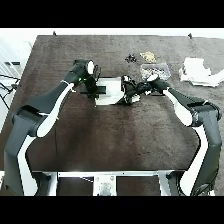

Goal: Fold the box and place the chain.

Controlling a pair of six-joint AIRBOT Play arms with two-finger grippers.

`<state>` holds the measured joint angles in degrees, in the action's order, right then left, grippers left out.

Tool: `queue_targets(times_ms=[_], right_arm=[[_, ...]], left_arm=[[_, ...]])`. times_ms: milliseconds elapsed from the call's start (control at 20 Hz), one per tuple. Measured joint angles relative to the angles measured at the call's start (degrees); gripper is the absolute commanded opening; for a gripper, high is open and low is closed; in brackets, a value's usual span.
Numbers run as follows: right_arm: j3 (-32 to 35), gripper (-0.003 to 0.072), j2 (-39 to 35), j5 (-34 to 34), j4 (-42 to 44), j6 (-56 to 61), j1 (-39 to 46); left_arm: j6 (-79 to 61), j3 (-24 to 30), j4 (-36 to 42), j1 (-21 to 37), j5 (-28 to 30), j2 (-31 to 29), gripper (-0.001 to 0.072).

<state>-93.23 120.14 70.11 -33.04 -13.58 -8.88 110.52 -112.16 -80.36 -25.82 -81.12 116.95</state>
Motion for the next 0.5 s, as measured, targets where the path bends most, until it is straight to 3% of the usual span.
queue_targets(times_ms=[200, 300, 350, 500], right_arm=[[0.0, 0.0397, 0.0, 0.0, 0.0, 0.0, 0.0], [0.0, 0.0397, 0.0, 0.0, 0.0, 0.0, 0.0], [0.0, 0.0397, 0.0, 0.0, 0.0, 0.0, 0.0], [0.0, 0.0397, 0.0, 0.0, 0.1, 0.3, 0.0]], left_arm=[[0.3, -0.4, -0.2, -0.2, -0.9, 0.6, 0.0149], [0.4, -0.5, -0.2, -0.4, -1.1, 1.0, 0.0113], [0.4, -0.5, -0.3, -0.5, -1.2, 1.0, 0.0051], [0.1, -0.6, -0.4, -0.7, -1.4, 1.2, 0.0049]])
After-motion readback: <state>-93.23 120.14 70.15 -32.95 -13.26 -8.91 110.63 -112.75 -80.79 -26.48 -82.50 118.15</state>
